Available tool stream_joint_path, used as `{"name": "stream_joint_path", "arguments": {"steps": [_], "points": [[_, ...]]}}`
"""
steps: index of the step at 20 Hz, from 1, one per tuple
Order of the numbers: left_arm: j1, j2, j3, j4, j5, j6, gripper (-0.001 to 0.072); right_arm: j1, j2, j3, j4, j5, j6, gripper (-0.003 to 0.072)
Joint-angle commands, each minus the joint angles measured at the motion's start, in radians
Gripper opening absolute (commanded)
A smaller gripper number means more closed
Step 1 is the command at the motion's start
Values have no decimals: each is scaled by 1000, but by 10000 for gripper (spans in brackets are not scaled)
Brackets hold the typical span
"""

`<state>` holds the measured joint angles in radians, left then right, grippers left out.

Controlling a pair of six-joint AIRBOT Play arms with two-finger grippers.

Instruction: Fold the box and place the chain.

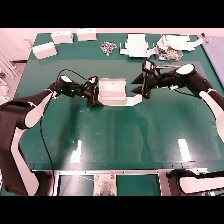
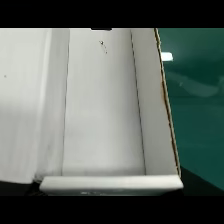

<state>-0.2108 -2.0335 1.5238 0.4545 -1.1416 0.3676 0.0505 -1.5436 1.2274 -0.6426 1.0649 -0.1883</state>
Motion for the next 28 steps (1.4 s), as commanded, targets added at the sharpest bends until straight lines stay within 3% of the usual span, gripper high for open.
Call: {"name": "stream_joint_path", "arguments": {"steps": [1,17,20,21,28], "points": [[1,0,0,-1,1,0,629,-28,-2,-79,-34,-2,-100,415],[1,0,0,-14,0,0,630,6,-153,-71,138,-40,-269,411],[1,0,0,-14,0,0,630,31,-168,-69,169,-71,-313,387],[1,0,0,-14,0,0,629,36,-172,-69,200,-74,-333,321],[1,0,0,-14,0,0,630,68,-179,-63,258,-70,-363,293]]}}
